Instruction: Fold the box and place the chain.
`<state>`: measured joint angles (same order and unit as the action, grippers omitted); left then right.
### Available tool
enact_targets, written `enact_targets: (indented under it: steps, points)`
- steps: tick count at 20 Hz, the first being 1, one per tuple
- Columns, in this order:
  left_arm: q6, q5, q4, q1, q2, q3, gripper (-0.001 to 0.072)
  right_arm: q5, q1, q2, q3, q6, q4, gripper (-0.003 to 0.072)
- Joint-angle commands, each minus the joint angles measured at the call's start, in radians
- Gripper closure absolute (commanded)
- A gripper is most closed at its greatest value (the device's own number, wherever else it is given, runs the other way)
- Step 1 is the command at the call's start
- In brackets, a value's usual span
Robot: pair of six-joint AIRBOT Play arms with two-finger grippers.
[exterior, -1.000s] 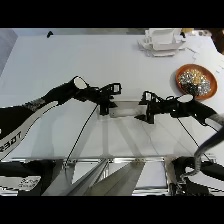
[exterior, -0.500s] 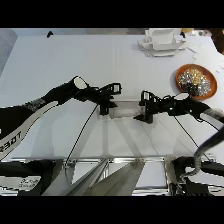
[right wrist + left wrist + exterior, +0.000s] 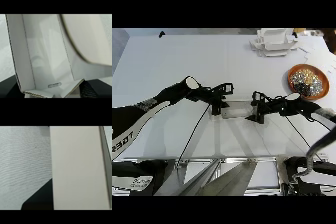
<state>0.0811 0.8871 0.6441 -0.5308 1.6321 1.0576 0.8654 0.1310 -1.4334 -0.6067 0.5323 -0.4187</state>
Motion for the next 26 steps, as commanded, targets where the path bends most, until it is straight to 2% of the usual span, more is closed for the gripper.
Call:
enact_targets:
  steps: [1,15,17,19,20,21,26]
  points:
    - [0.000,0.000,0.000,0.000,0.000,0.000,0.0699,-0.005,0.015,-0.001,-0.001,0.001,0.005,0.0111]
    - [0.000,0.000,0.000,-0.001,0.000,0.000,0.0699,-0.016,0.042,-0.023,-0.002,0.019,0.011,0.0113]
    - [0.000,0.000,0.000,-0.001,0.001,0.000,0.0699,-0.016,0.042,-0.032,-0.002,0.018,0.008,0.0177]
    - [0.000,0.000,0.000,-0.001,0.001,0.000,0.0699,-0.016,0.042,-0.032,-0.003,0.018,0.008,0.0193]
    - [0.000,0.000,0.000,-0.001,0.001,0.000,0.0699,-0.016,0.042,-0.032,-0.004,0.018,0.008,0.0244]
    - [0.000,0.000,0.000,-0.001,0.001,0.000,0.0699,-0.016,0.042,-0.032,-0.004,0.018,0.008,0.0262]
    - [0.000,0.000,0.000,-0.001,0.000,0.000,0.0699,-0.016,0.042,-0.032,-0.004,0.018,0.008,0.0274]
